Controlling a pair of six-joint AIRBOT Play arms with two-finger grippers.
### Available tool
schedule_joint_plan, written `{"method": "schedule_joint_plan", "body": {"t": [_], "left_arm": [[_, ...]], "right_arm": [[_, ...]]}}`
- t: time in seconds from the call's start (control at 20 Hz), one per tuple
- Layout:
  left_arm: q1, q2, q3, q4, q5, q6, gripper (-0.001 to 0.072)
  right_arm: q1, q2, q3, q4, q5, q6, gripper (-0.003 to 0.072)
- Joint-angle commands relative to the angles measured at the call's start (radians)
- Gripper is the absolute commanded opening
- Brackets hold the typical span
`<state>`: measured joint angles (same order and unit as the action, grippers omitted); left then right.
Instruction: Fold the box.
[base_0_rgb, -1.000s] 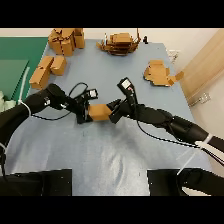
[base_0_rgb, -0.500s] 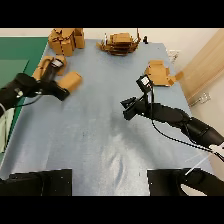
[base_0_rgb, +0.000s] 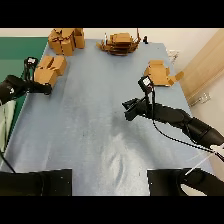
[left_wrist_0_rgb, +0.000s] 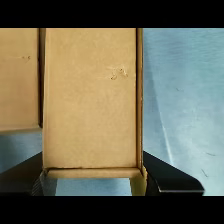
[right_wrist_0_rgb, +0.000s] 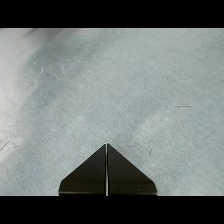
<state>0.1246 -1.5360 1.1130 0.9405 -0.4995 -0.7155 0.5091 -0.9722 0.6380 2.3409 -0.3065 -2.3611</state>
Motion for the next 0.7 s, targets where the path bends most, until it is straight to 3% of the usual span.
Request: {"method": "schedule_joint_plan", "body": {"t": [0.0,0.35,0.6,0.65], "left_arm": [[0.006,-0.134,0.133,0.001,-0.101,-0.021,0.0351],[-0.018,-0.226,0.294,0.0,-0.137,-0.116,0.0351],[-0.027,-0.26,0.317,0.007,-0.158,-0.116,0.0354],[-0.027,-0.26,0.317,0.01,-0.157,-0.116,0.0456]], "right_arm": [[0.0,0.001,0.0,0.0,-0.003,0.029,0.0005],[0.0,-0.002,-0.003,0.0,-0.003,0.059,0.0005],[0.0,-0.008,-0.003,0.0,-0.009,0.076,0.0005],[0.0,-0.008,-0.003,0.0,-0.009,0.076,0.0005]]}}
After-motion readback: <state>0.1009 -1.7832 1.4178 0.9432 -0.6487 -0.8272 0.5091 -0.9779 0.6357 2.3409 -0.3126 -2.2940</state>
